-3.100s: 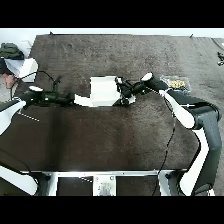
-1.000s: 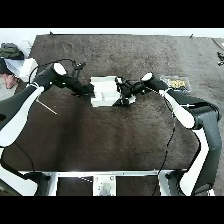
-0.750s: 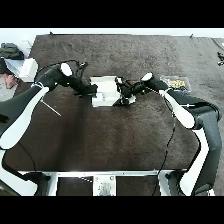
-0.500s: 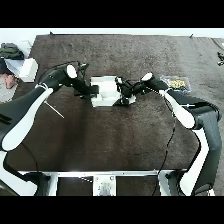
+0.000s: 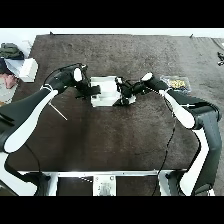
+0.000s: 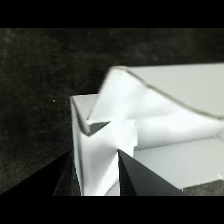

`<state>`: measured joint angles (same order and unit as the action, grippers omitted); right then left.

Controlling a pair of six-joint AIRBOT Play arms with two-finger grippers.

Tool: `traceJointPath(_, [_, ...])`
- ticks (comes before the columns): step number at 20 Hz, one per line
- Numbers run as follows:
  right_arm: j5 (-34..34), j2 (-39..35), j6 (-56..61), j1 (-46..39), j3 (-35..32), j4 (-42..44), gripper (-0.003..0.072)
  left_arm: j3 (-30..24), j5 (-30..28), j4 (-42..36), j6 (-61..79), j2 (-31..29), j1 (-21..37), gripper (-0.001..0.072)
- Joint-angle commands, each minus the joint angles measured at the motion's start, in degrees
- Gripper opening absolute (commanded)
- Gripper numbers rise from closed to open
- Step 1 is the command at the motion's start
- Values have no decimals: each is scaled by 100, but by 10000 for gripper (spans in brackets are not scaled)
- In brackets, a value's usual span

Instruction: Fold the box and place the chain.

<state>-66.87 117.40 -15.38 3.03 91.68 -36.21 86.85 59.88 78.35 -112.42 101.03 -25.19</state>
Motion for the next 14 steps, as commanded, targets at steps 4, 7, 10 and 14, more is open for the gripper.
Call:
traceJointPath(4, [2, 0, 0, 7, -2, 0, 280, 1298, 1338, 643, -782, 721, -164, 301])
traceJointPath(7, [-2, 0, -2, 7, -2, 0, 280, 1882, 1880, 879, -949, 1084, -275, 301])
traceJointPath(10, [2, 0, 0, 7, -2, 0, 281, 2015, 2024, 942, -975, 1268, -343, 301])
traceJointPath(14, [0, 0, 0, 7, -2, 0, 281, 2015, 2028, 1217, -1064, 1353, -356, 300])
